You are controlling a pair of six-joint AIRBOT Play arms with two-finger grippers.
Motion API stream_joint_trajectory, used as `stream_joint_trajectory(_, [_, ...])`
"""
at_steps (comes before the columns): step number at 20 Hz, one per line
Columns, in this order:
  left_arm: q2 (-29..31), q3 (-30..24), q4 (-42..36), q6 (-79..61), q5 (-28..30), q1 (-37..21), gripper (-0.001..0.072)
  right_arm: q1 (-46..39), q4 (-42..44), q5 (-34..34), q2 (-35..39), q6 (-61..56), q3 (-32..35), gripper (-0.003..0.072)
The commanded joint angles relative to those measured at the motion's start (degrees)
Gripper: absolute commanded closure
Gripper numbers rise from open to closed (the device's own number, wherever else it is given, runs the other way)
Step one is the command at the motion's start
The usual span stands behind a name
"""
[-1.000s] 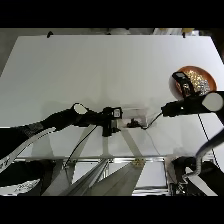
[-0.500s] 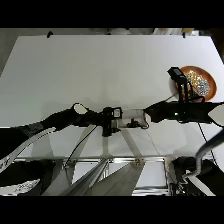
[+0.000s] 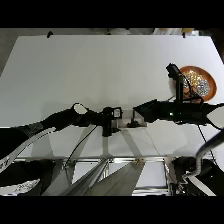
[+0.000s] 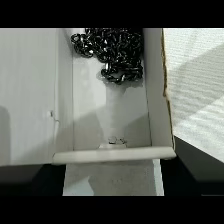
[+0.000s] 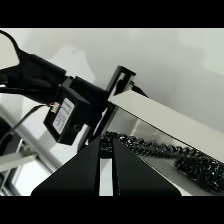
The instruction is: Fold the box and place the chain.
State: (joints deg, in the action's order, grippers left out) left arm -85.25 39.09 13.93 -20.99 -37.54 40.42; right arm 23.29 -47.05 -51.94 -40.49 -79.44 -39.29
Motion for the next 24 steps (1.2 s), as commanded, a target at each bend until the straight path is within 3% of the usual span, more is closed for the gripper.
stream_joint_trajectory(1, [0.04,-0.02,0.02,0.0,0.0,0.02,0.0337,0.22,0.37,0.07,-0.02,0.02,-0.04,0.0669])
stream_joint_trajectory(5, [0.04,-0.02,0.02,0.0,0.02,0.02,0.0337,1.7,-0.09,0.11,-0.76,0.02,0.11,0.0669])
stream_joint_trajectory(11, [0.04,-0.02,0.0,0.0,0.0,0.02,0.0337,6.16,-8.13,-0.79,-5.55,0.0,0.33,0.066])
stream_joint_trajectory(13, [0.04,-0.02,0.02,0.0,0.0,0.02,0.0337,6.16,-8.28,-1.62,-5.95,0.02,0.33,0.0496])
stream_joint_trajectory(14, [0.04,-0.02,0.0,0.0,0.0,0.02,0.0337,6.14,-8.22,-1.49,-5.84,0.02,0.31,0.0483])
stream_joint_trajectory(20, [0.04,-0.02,0.02,0.0,0.0,0.02,0.0337,-1.44,-13.49,-4.74,-5.84,-0.07,-7.15,0.0533])
stream_joint_trajectory(22, [0.04,-0.02,0.02,0.0,0.0,0.02,0.0337,-6.34,-18.14,-4.61,-6.01,-0.13,-8.0,0.0669])
stream_joint_trajectory(24, [0.04,-0.02,0.02,0.0,0.0,0.02,0.0337,-10.84,-24.28,-6.32,-8.28,-3.08,-8.0,0.0669])
